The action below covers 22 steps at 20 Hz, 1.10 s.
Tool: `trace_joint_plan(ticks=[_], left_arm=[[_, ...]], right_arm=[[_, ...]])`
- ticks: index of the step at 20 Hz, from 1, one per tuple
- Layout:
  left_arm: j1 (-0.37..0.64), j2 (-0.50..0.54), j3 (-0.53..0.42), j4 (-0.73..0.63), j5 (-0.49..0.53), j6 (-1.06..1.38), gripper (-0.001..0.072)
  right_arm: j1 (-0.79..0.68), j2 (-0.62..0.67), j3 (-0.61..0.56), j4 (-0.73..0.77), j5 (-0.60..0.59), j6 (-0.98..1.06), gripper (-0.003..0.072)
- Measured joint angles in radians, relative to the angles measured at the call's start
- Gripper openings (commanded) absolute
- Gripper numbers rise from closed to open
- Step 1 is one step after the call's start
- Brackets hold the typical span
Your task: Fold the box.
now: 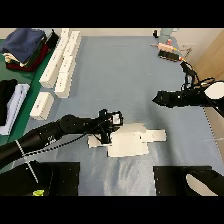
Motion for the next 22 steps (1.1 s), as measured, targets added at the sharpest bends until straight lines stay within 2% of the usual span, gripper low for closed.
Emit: trace_joint_plan(ticks=[10, 22], left_arm=[[-0.003, 0.007, -0.052, 0.001, 0.045, 0.012, 0.0014], [-0.068, -0.012, -0.076, 0.000, 0.106, 0.008, 0.0014]], right_arm=[[0.000, 0.000, 0.000, 0.000, -0.019, 0.000, 0.0222], [0.000, 0.000, 0.000, 0.000, -0.023, 0.000, 0.0222]])
